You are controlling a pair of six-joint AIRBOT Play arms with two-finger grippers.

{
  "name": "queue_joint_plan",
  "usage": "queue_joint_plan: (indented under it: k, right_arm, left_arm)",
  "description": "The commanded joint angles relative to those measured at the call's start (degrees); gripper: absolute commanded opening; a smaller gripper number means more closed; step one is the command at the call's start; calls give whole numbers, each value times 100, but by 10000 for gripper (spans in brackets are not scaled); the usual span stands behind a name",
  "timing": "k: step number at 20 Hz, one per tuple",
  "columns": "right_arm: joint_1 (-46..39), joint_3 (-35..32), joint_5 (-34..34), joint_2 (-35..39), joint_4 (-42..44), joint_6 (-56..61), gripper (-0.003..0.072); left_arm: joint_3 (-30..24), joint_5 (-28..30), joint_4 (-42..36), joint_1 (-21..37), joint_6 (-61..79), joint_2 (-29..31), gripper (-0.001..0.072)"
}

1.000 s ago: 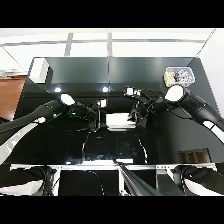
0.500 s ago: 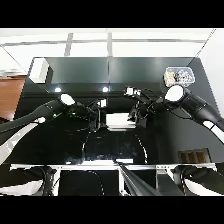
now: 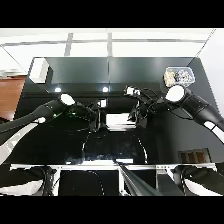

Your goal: Fold the box and place the chain.

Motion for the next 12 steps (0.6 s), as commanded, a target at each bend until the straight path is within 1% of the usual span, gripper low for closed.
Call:
queue_joint_plan:
  k: [1,10,12]
  right_arm:
    - [4,0,-4,4,-109,33,121]
    - [96,-50,66,-127,-114,37,123]
    - [142,-72,61,-175,-114,44,133]
  left_arm:
    - [2,15,0,-2,4,-4,460]
    - [2,15,0,-2,4,-4,461]
    - [2,15,0,-2,4,-4,460]
